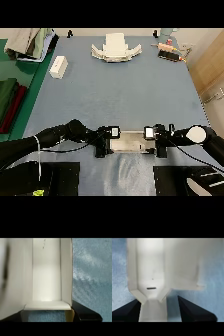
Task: Fold the box.
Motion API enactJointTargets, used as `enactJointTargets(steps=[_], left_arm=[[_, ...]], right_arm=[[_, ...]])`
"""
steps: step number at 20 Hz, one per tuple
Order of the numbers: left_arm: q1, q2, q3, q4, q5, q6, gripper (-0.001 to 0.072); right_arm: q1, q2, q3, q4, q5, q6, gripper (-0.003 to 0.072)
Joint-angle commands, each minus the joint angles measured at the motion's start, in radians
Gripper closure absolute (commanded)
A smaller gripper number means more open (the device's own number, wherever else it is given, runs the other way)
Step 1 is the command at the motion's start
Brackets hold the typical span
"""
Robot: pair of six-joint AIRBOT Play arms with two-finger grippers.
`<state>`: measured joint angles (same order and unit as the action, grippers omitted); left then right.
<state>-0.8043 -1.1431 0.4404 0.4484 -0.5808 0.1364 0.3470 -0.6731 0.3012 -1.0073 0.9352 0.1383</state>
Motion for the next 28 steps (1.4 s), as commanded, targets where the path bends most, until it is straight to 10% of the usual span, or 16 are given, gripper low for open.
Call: enactJointTargets(steps=[1,9,19,25,27,28], left_arm=[[0.000,0.000,0.001,-0.003,0.003,-0.006,0.0241],[0.000,0.000,0.001,-0.003,0.003,-0.006,0.0241],[0.000,0.000,0.001,-0.003,0.003,-0.006,0.0241],[0.000,0.000,0.001,-0.003,0.003,-0.006,0.0241],[0.000,0.000,0.001,-0.003,0.003,-0.006,0.0241],[0.000,0.000,0.001,-0.003,0.003,-0.006,0.0241]], right_arm=[[0.002,0.095,0.001,-0.063,0.099,0.160,-0.0031],[0.002,0.263,0.001,0.066,0.090,0.320,-0.0031],[0.002,0.293,0.001,0.610,0.078,1.115,-0.0029],[0.002,0.292,0.000,0.598,0.077,1.215,-0.0009],[0.002,0.277,0.000,0.528,0.077,1.284,0.0351],[0.002,0.260,0.000,0.482,0.077,1.294,0.0392]])
